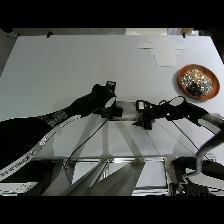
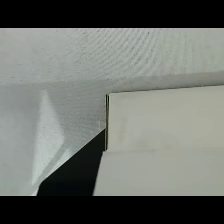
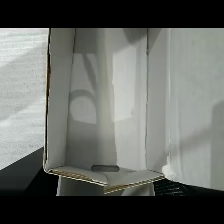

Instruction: Fold the box and place the chain.

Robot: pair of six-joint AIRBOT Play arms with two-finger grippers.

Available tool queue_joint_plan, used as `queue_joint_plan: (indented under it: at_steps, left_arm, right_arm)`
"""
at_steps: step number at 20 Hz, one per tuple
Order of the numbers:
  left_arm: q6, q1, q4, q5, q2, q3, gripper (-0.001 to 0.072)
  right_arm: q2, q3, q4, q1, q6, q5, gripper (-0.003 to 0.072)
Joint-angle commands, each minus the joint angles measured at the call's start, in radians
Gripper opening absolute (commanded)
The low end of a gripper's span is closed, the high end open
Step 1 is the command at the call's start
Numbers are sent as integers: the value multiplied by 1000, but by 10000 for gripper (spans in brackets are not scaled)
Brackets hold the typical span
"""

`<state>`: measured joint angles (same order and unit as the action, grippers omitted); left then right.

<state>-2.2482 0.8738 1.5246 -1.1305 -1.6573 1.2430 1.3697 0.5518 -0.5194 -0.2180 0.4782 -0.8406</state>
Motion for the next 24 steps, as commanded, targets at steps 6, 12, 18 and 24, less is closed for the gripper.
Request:
queue_joint_plan:
  at_steps: [6,12,18,24]
  left_arm:
    - [-1,1,-5,-4,-1,-1,93]
    - [1,-34,-10,-58,55,0,482]
    - [177,-111,-55,-109,213,-1,515]
    - [851,-267,-84,-83,476,-132,650]
  right_arm:
    - [-1,1,-3,0,2,2,297]
    - [-1,1,-3,0,2,2,297]
    - [-1,1,-3,0,2,3,297]
    - [-1,1,-3,0,2,2,297]
